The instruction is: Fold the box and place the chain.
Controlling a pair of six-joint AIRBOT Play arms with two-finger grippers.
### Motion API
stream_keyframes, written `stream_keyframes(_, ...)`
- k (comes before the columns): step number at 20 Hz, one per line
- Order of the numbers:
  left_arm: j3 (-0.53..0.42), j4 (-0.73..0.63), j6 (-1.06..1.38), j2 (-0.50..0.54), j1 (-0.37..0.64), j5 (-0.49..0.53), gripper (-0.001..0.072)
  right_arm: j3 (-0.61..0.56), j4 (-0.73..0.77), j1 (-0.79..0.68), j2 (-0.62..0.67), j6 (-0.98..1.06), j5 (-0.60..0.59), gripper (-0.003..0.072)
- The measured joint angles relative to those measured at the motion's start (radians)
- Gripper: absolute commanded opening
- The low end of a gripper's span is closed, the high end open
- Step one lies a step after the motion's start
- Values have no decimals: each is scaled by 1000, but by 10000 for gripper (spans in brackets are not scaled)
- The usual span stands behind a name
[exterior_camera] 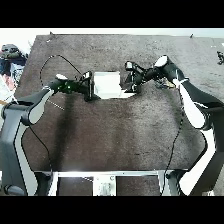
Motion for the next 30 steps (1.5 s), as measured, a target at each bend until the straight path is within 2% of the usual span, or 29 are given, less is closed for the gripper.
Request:
stream_keyframes(1, 0, 0, 0, 0, 0, 0, 236, 0, -1, 6, -5, -5, -6, 405)
stream_keyframes(12, 0, 0, 0, 0, 0, 0, 236, -1, 8, 38, -22, -14, -33, 398)
stream_keyframes(14, 0, 0, 0, 0, 0, 0, 236, -2, 14, 43, -28, -14, -29, 218)
stream_keyframes(23, 0, 2, 1, 0, 1, 0, 236, -2, 59, 70, -56, -14, -23, 227)
stream_keyframes(24, 0, 1, 1, 0, 1, 0, 236, -2, 64, 71, -57, -14, -26, 335)
stream_keyframes(25, 0, 1, 1, 0, 1, 0, 236, -2, 68, 71, -59, -14, -29, 479)
stream_keyframes(30, 0, 0, 0, 0, 1, -1, 236, -2, 84, 73, -66, -15, -43, 465)
